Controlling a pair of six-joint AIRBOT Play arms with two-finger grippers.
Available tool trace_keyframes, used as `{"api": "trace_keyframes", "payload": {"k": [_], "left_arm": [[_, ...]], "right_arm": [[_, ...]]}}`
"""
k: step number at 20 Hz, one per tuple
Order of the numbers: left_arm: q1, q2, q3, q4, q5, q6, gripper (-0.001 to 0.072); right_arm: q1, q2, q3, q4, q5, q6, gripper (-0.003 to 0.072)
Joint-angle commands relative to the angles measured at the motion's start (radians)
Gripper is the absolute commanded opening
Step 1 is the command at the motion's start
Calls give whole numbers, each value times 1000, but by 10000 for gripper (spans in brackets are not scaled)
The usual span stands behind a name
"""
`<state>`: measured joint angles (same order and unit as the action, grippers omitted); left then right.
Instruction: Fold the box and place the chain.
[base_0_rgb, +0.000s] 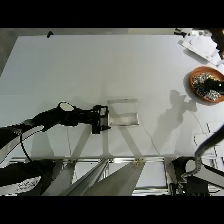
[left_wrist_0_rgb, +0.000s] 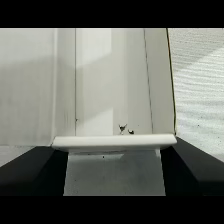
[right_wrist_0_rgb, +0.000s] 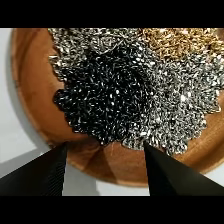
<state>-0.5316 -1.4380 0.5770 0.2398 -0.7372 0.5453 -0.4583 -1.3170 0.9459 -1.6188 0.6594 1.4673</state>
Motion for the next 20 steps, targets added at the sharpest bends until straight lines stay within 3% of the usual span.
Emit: {"api": "trace_keyframes", "payload": {"k": [1,9,12,15,16,20], "left_arm": [[0,0,0,0,0,0,456],[0,0,0,0,0,0,456],[0,1,0,0,0,0,456],[0,1,0,0,0,0,456],[0,0,0,0,0,0,456],[0,1,0,0,0,0,456]], "right_arm": [[-23,-141,45,2,-36,-25,531],[-21,-226,55,22,-58,-27,433],[-21,-227,55,23,-53,-28,327],[-21,-225,55,24,-39,-28,71],[-21,-221,55,24,-32,-28,17],[-21,-166,55,26,-23,-28,17]]}}
